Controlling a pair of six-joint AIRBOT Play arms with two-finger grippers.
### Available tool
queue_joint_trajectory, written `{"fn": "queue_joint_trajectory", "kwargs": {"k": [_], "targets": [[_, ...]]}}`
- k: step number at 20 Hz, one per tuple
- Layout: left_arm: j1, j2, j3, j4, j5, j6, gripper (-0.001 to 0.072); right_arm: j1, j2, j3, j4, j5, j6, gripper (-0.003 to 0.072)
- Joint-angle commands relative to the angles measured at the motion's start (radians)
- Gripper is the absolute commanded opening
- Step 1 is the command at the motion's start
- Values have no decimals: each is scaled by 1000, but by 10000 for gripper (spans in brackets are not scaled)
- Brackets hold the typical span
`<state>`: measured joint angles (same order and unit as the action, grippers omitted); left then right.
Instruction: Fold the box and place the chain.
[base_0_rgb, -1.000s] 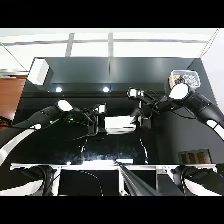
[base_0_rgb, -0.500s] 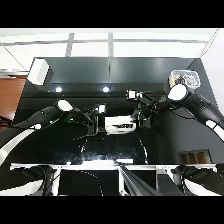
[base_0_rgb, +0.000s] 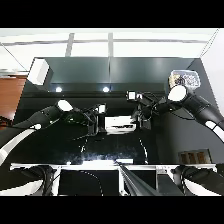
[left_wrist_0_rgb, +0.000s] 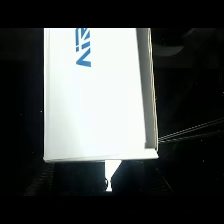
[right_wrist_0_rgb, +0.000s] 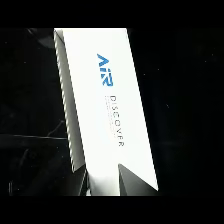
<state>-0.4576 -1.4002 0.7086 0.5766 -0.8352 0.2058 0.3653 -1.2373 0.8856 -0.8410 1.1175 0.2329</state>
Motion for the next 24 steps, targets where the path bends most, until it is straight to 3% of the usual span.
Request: {"fn": "queue_joint_trajectory", "kwargs": {"k": [1,5,6,7,24], "targets": [[0,0,0,0,0,0,393,0,0,-1,-2,7,2,218],[0,0,0,0,0,0,393,0,0,-1,-2,16,2,218],[0,0,0,0,0,0,393,0,0,-1,-2,20,4,288],[0,0,0,0,0,0,393,0,0,-1,-2,20,11,293],[0,0,0,0,0,0,393,35,-2,-35,-10,-3,26,288]]}}
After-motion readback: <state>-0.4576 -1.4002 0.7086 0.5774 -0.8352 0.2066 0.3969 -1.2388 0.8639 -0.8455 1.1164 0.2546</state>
